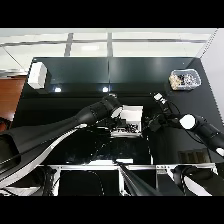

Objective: Fold the box and place the chain.

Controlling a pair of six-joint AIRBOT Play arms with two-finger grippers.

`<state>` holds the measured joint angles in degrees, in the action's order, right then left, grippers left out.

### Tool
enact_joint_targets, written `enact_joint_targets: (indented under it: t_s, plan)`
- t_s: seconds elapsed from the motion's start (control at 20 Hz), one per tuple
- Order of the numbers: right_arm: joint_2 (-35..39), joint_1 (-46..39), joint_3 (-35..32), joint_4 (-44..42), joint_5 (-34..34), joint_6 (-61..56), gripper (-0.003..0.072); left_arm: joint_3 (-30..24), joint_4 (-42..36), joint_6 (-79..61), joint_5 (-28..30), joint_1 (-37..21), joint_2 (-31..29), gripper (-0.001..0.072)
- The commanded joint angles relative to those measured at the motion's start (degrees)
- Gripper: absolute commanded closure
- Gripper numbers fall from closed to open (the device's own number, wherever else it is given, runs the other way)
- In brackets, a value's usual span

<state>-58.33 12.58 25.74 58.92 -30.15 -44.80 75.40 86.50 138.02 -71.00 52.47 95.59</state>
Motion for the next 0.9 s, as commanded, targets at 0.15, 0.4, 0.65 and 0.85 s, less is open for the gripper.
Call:
enact_joint_targets:
  t_s: [0.15,0.4,0.65,0.85]
  plan:
    - [-1.8,0.3,0.0,1.4,0.6,-1.7,0.0156,0.0,0.0,0.0,0.0,0.0,0.0,0.068]
    - [-1.9,0.3,0.0,1.7,-1.2,-2.1,0.0157,0.0,0.0,0.0,0.0,0.0,0.0,0.0681]
    - [-1.8,0.3,0.0,4.2,-3.5,-2.2,0.033,0.0,-0.1,0.0,0.0,0.0,0.0,0.068]
    - [-1.8,0.3,0.0,4.2,-3.5,-2.2,0.0479,0.0,-0.2,0.0,0.0,0.0,0.0,0.068]
